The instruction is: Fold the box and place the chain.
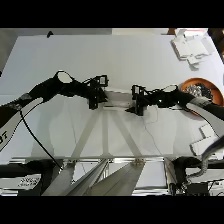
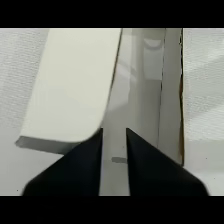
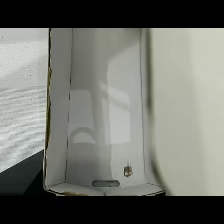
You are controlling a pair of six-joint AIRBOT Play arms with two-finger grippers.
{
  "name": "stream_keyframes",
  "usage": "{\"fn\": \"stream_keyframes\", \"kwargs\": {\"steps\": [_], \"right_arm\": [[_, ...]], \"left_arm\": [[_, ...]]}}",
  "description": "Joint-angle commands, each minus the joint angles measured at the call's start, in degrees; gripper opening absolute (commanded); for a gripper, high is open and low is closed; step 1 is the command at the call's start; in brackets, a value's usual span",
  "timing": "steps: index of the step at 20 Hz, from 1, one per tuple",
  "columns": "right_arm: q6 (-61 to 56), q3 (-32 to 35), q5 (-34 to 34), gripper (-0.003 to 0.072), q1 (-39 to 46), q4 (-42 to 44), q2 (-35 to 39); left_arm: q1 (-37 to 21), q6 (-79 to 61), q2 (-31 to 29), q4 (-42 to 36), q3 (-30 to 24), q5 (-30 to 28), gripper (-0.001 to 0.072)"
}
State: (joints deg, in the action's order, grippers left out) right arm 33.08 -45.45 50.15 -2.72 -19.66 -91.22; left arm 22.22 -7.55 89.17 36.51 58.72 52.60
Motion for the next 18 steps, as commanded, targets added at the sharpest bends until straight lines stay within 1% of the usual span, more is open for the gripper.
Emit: {"fn": "stream_keyframes", "kwargs": {"steps": [1, 2, 8, 9, 10, 11, 12, 15, 18], "right_arm": [[-0.02, -0.02, 0.02, 0.0526, -0.07, -0.02, -0.02], [-0.02, -0.02, 0.02, 0.0526, -0.07, -0.02, -0.02], [-0.02, -0.02, 0.02, 0.0526, -0.07, -0.02, -0.02], [-0.02, -0.02, 0.02, 0.0526, -0.07, -0.02, -0.02], [-0.02, -0.02, 0.02, 0.0526, -0.07, -0.02, -0.02], [-0.02, -0.02, 0.02, 0.0526, -0.07, -0.02, -0.02], [-0.02, -0.02, 0.02, 0.0526, -0.07, -0.02, -0.02], [-0.02, -0.02, 0.02, 0.0526, -0.07, -0.02, -0.02], [-0.02, -0.02, 0.02, 0.0526, -0.07, -0.02, -0.02]], "left_arm": [[0.02, 0.04, 0.04, -0.07, -0.02, -0.02, 0.0443], [0.02, 0.07, 0.04, -0.07, -0.02, 0.13, 0.0541], [0.02, 0.04, 0.04, -0.07, -0.02, 1.2, 0.0541], [0.02, 0.04, 0.04, -0.07, -0.02, 1.22, 0.0513], [0.02, 0.07, 0.04, -0.07, -0.02, 1.22, 0.0433], [0.02, 0.07, 0.04, -0.04, -0.02, 1.27, 0.0327], [0.02, 0.04, -0.02, -0.04, -0.02, 1.29, 0.025], [-0.02, 0.07, -1.14, 0.9, -0.02, 1.18, 0.025], [-0.2, 0.13, -4.55, 3.48, -0.02, 1.22, 0.025]]}}
